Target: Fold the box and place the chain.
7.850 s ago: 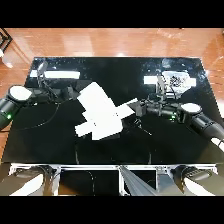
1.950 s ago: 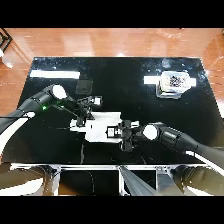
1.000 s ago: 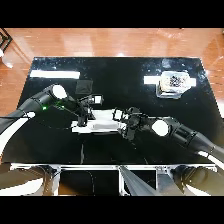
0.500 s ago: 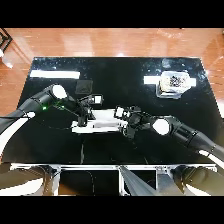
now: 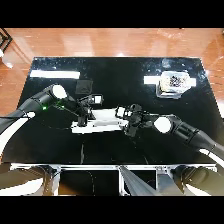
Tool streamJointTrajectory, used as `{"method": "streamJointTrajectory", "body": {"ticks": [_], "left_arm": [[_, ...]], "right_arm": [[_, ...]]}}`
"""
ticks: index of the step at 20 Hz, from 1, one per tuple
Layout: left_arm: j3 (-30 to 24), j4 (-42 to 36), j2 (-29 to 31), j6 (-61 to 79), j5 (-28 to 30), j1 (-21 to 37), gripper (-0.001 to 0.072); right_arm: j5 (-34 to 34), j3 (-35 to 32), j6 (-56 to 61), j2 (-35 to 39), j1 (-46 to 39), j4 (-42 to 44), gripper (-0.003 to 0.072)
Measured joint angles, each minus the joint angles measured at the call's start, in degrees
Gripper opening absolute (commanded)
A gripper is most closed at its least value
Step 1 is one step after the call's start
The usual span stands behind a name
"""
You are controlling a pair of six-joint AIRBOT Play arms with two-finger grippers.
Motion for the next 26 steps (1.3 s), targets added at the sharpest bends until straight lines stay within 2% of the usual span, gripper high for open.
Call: {"method": "streamJointTrajectory", "body": {"ticks": [5,12,16,26], "left_arm": [[0.00,0.24,0.00,0.02,-0.15,0.00,0.0017],[-0.02,-0.02,0.00,-0.96,-0.68,-0.52,0.0017],[-0.02,0.55,0.00,-3.74,-1.70,-1.36,0.0017],[0.00,3.41,-0.07,-10.25,-1.49,-1.77,0.0017]], "right_arm": [[1.81,0.48,-13.35,-2.08,-0.57,10.34,0.0702],[10.86,2.12,-24.70,-7.52,-2.78,22.51,0.0702],[13.62,2.27,-26.01,-9.46,-2.97,23.37,0.0702],[14.80,2.29,-20.74,-11.45,-2.99,17.33,0.0701]]}}
